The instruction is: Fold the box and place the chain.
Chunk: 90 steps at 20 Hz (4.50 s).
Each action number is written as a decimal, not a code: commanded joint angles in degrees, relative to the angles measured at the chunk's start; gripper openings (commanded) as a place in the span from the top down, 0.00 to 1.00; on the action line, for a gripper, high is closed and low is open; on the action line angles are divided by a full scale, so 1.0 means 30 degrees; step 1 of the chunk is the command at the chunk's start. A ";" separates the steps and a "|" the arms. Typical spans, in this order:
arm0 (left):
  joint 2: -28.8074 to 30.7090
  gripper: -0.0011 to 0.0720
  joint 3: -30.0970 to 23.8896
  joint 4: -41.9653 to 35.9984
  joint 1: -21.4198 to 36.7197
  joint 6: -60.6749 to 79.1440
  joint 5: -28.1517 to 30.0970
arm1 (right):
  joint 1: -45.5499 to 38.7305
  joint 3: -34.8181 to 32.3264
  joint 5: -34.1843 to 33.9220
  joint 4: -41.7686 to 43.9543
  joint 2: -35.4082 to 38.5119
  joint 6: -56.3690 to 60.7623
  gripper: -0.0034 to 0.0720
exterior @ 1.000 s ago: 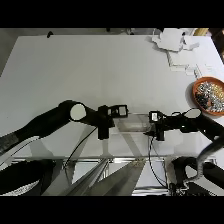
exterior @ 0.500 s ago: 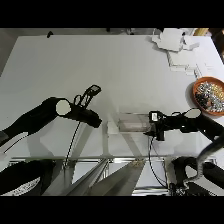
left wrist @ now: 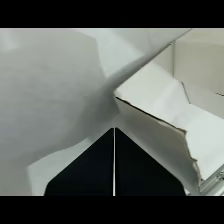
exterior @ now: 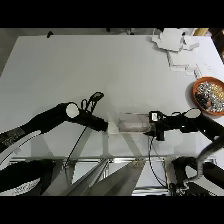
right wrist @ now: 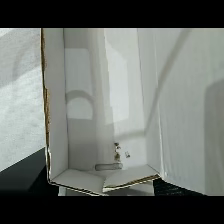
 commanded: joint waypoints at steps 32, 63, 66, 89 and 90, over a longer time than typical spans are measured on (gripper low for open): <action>0.0036 0.60 0.2339 -0.2616 -0.1843 0.0284 -0.0204 | -0.0015 0.0000 0.0007 0.0000 0.0000 0.0000 0.38; -0.6521 0.59 1.1708 0.9734 -0.5952 -1.9118 -0.6878 | -0.0015 0.0000 0.0000 0.0007 0.0000 0.0000 0.38; -0.6645 0.59 1.1941 0.9726 -0.6076 -1.9657 -0.6849 | -0.0015 0.0000 0.0000 0.0000 0.0000 0.0000 0.38; -0.7424 0.72 1.2072 1.0229 -0.6564 -2.0422 -0.7074 | -0.0015 0.0000 0.0000 0.0000 0.0000 0.0000 0.38; -0.7431 0.70 1.2291 1.0265 -0.6528 -2.0334 -0.7380 | -0.0015 0.0000 0.0007 0.0000 0.0000 0.0000 0.38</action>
